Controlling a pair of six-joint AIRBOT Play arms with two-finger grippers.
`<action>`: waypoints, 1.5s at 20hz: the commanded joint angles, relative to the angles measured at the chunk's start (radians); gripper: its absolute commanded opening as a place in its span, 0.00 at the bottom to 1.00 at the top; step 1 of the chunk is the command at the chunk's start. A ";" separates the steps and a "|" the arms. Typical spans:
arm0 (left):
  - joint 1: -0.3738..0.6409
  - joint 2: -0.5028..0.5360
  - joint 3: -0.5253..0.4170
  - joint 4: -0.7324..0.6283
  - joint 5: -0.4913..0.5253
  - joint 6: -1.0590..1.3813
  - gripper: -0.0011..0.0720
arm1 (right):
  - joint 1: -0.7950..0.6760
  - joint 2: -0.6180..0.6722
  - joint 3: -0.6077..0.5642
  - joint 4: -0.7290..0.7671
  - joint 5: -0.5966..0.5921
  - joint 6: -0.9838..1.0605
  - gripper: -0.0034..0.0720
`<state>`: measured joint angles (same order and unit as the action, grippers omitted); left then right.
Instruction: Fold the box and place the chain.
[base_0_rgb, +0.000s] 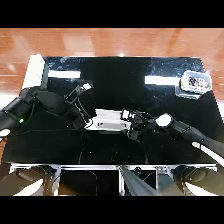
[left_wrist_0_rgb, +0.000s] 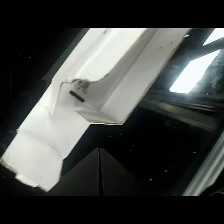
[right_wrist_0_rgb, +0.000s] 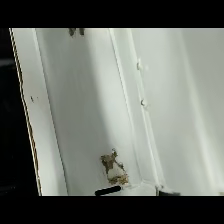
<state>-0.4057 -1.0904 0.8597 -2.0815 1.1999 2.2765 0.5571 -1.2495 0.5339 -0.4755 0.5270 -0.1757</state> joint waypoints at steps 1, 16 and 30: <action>-0.042 0.049 -0.017 -0.079 -0.047 -0.014 0.05 | 0.000 -0.001 0.000 0.000 -0.001 0.001 0.86; -0.176 -0.020 -0.066 -0.077 -0.370 -0.026 0.05 | 0.000 -0.010 0.000 -0.060 -0.019 0.019 0.86; -0.206 -0.108 -0.067 -0.077 -0.645 -0.034 0.05 | 0.000 -0.010 0.000 -0.060 -0.018 0.019 0.86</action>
<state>-0.6102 -1.1694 0.7933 -2.1605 0.5835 2.2471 0.5571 -1.2591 0.5339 -0.5362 0.5079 -0.1566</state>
